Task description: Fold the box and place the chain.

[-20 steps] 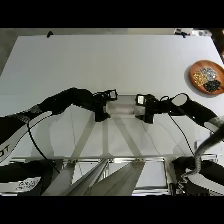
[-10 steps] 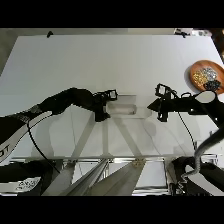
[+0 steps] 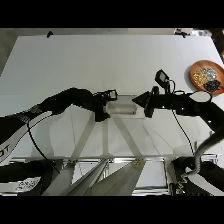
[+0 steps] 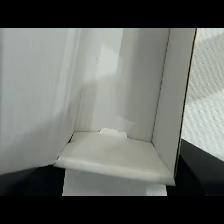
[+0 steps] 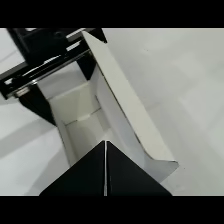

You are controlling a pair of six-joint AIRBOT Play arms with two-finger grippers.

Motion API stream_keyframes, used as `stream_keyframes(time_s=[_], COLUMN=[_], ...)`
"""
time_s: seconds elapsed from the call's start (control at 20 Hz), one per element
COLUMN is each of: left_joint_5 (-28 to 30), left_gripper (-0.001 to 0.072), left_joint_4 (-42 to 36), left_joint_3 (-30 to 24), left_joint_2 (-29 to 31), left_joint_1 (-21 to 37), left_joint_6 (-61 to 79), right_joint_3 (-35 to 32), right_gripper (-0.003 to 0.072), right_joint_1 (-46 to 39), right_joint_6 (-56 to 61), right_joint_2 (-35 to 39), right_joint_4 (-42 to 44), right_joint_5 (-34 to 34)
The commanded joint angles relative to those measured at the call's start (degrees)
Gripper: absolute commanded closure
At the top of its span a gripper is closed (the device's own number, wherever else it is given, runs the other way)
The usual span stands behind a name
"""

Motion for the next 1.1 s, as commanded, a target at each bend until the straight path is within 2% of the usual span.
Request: stream_keyframes(time_s=[0.0,0.35,0.8,1.05], left_joint_5=[0.0,0.0,0.0,0.0], left_gripper=[0.0554,0.0554,0.0554,0.0554], left_joint_4=[0.0,0.0,0.0,0.0], left_joint_3=[0.1,0.1,0.1,0.1], left_joint_2=[0.0,0.0,0.0,0.0], left_joint_1=[0.0,0.0,0.0,0.0], left_joint_6=[0.0,0.0,0.0,0.0], right_joint_3=[0.1,0.2,0.2,0.2], right_gripper=[0.0676,0.0676,0.0676,0.0675], right_joint_1=[4.0,4.0,4.0,4.0], right_joint_6=[-0.3,-1.3,-1.2,-1.0], right_joint_2=[-3.7,-6.3,-14.0,-14.2], right_joint_4=[2.9,6.4,5.5,4.4], right_joint_5=[-10.4,-23.6,-20.2,-18.5])
